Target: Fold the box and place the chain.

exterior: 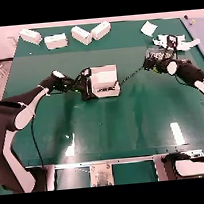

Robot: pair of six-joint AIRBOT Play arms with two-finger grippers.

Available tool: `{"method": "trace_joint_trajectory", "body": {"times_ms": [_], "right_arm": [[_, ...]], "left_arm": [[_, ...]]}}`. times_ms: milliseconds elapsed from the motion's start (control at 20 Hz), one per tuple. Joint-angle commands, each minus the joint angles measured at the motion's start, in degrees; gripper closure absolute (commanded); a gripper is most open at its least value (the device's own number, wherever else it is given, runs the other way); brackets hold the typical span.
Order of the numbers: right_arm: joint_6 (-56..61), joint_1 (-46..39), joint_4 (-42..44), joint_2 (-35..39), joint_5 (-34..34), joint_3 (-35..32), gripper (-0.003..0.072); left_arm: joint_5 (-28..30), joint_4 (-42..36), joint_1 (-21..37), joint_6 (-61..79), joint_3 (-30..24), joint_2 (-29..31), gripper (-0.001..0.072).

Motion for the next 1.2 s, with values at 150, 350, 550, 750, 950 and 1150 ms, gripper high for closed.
{"method": "trace_joint_trajectory", "body": {"times_ms": [150,350,550,750,950,1150], "right_arm": [[0.90,-1.46,7.85,-11.41,-7.17,5.01,0.0164],[0.92,-1.51,7.91,-15.76,-7.15,9.97,0.0189],[0.87,-1.55,7.89,-17.94,-7.21,11.69,0.0350],[0.02,-1.73,7.85,-18.95,-7.21,13.11,0.0487],[0.02,-1.79,7.87,-19.47,-6.71,14.40,0.0381],[0.20,-2.16,7.87,-19.61,-6.32,14.84,0.0399]], "left_arm": [[-0.20,-0.17,0.00,0.00,0.02,0.04,0.0241],[-0.52,-0.20,0.00,0.00,0.02,0.04,0.0241],[-0.57,-0.22,0.00,0.00,0.02,0.04,0.0241],[-0.92,-0.24,0.00,-0.02,0.02,0.02,0.0241],[-1.03,-0.39,0.00,-0.02,0.02,0.04,0.0241],[-1.03,-0.42,0.00,-0.02,0.02,0.04,0.0241]]}}
